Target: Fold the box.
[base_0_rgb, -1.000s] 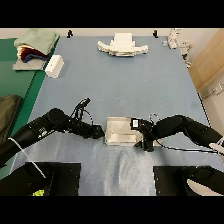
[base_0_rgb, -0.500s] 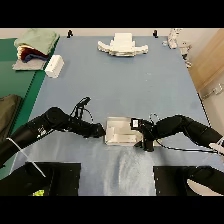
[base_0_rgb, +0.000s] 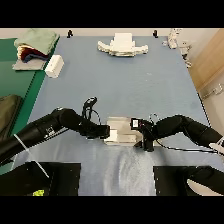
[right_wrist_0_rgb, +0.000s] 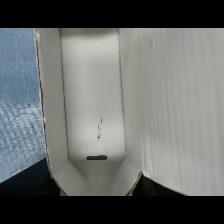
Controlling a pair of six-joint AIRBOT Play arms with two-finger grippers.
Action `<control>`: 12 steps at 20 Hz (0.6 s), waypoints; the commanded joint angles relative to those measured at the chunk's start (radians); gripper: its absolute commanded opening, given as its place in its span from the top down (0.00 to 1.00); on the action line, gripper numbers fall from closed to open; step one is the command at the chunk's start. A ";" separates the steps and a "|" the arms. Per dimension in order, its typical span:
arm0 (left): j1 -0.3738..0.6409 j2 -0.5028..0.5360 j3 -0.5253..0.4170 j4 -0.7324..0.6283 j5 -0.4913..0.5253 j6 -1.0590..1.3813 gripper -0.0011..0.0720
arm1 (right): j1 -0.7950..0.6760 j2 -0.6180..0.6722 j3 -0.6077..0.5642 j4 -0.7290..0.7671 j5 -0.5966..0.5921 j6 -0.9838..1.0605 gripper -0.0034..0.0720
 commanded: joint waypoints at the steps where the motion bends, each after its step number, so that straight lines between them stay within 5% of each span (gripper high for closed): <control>1: -0.113 -0.057 0.077 0.205 -0.014 -0.273 0.44 | 0.000 0.000 0.001 0.000 0.000 0.000 0.21; 4: -0.176 -0.116 0.155 0.354 -0.102 -0.461 0.44 | 0.000 0.000 0.001 0.000 0.000 0.000 0.21; 5: -0.196 -0.138 0.185 0.388 -0.140 -0.503 0.52 | 0.000 0.000 0.001 0.000 0.000 0.000 0.21; 12: -0.275 -0.276 0.330 0.450 -0.264 -0.620 0.53 | 0.000 0.000 0.001 0.000 0.000 0.000 0.21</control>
